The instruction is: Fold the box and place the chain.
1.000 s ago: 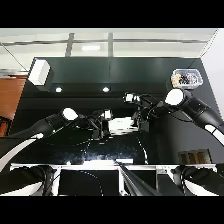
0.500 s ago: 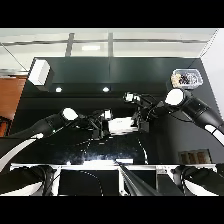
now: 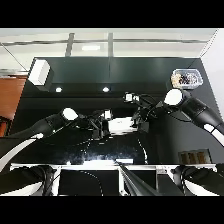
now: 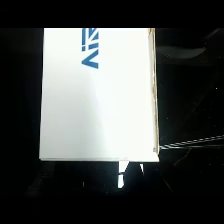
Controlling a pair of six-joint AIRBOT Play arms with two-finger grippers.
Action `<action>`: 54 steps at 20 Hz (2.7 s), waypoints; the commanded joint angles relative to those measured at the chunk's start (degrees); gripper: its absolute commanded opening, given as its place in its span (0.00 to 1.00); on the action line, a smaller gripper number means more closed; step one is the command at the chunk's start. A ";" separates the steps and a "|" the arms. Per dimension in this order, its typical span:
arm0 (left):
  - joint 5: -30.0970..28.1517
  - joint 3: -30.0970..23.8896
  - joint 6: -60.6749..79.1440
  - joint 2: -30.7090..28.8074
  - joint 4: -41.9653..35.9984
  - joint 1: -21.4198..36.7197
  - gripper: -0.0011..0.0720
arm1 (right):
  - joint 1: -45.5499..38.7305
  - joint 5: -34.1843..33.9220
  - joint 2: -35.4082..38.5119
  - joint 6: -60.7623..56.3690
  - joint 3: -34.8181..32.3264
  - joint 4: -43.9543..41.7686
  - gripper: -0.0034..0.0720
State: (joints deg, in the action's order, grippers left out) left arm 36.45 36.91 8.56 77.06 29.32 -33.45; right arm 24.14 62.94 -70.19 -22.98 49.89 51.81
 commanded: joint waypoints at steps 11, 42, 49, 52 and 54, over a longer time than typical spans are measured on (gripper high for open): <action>-0.02 0.02 0.00 0.00 0.00 -0.02 0.49 | 0.02 1.46 -0.50 -2.36 0.00 0.26 0.47; -0.04 0.02 0.00 0.00 0.00 -0.02 0.49 | -9.42 1.03 -6.64 -26.34 -8.35 -31.76 0.06; -0.04 0.02 0.00 0.00 0.00 -0.02 0.49 | -7.58 0.42 -8.11 -28.68 -8.37 -26.27 0.06; -0.04 0.02 0.00 0.00 0.00 -0.02 0.49 | -7.61 -1.27 -8.28 -28.68 -8.37 -26.40 0.06; -0.04 0.02 0.00 0.00 0.00 -0.02 0.49 | -7.58 -1.33 -8.28 -28.65 -8.37 -26.27 0.06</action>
State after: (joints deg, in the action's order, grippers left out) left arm 36.42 36.91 8.60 77.06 29.36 -33.45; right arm 16.40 62.76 -78.26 -51.40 41.56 24.56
